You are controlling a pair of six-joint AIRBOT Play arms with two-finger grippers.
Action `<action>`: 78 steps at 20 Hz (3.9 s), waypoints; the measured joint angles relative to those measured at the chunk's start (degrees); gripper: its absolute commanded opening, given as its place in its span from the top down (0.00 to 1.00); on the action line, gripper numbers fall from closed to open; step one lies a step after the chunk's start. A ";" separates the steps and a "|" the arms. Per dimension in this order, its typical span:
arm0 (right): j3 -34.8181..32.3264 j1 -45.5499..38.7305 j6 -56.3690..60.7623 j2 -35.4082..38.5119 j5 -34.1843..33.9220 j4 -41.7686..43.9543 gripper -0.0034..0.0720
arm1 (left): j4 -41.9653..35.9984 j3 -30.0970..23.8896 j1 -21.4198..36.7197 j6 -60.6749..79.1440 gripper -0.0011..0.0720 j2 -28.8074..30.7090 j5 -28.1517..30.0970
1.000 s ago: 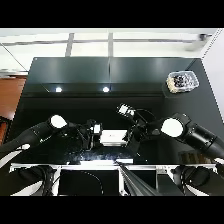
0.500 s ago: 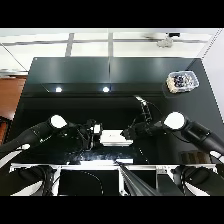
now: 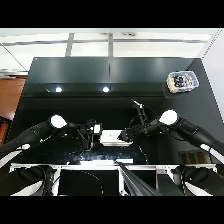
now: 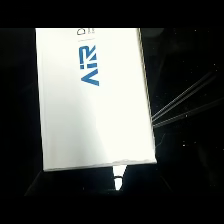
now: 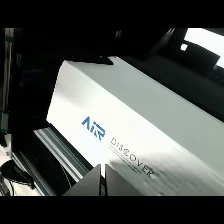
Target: Fold the box and place the chain.
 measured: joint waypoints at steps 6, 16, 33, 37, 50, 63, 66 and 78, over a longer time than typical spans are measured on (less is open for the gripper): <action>0.00 0.00 -0.68 -2.56 0.17 0.98 0.91 | 0.00 0.00 0.00 0.00 0.35 0.00 0.00; 0.00 -0.02 -0.90 -3.78 -0.48 -0.37 0.91 | 0.00 0.00 0.00 0.00 0.35 0.00 0.02; 6.19 -27.96 -1.64 18.47 17.03 -4.59 0.90 | 3.80 0.07 0.04 -7.87 0.01 5.18 -0.17; 6.29 -35.78 -1.64 21.55 19.74 -5.86 0.90 | 8.63 0.09 0.02 -18.95 0.01 13.25 -3.21; 6.29 -39.76 -1.77 22.67 18.10 -10.43 0.90 | 11.67 10.14 -9.20 -41.42 0.01 7.96 2.67; 6.29 -39.76 -1.75 22.67 17.88 -10.64 0.90 | 12.68 11.43 -15.04 -47.36 0.01 3.32 9.79; 6.29 -39.76 -1.75 22.67 17.88 -10.64 0.90 | 13.73 11.43 -15.47 -47.76 0.01 3.04 9.66; 6.29 -39.76 -1.73 22.67 17.88 -10.62 0.90 | 16.94 11.50 -17.40 -47.91 0.01 2.51 7.15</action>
